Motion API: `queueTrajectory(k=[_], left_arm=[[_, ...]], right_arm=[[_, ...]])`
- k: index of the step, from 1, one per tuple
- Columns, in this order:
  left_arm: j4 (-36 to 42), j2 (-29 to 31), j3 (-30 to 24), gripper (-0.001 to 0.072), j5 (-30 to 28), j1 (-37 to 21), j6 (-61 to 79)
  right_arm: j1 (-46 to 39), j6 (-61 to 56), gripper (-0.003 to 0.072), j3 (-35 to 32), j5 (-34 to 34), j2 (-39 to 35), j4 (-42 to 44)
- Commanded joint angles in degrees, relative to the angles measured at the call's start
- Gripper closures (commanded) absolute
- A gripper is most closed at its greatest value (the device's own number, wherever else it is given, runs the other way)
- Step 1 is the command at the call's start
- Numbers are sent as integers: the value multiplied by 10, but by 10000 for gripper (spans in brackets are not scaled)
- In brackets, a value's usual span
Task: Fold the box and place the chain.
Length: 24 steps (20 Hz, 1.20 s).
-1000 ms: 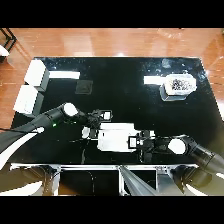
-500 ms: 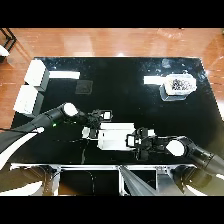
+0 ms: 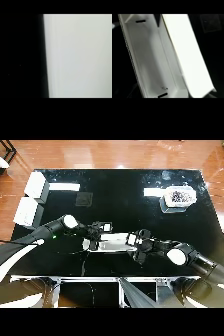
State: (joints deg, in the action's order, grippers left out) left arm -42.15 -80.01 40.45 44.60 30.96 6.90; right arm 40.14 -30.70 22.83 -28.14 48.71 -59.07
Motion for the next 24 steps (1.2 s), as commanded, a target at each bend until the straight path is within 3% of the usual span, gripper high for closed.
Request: queueTrajectory(k=[1, 11, 14, 19, 24], left_arm=[[0, 0, 0, 690, 0, 0, 2], [0, 0, 0, 689, -6, 0, 2], [0, 0, 0, 689, -7, 0, 2], [0, 0, 0, 690, -7, 0, 2], [0, 0, 0, 690, -13, 0, 2]], right_arm=[[-29, -30, -12, 13, 6, -1, -16], [-59, -3, -12, 17, -42, -1, 2], [-59, 99, -12, 17, -44, 5, 88], [-114, 197, -12, 34, -75, 48, 158], [-150, 260, -11, 44, -181, 77, 230]])
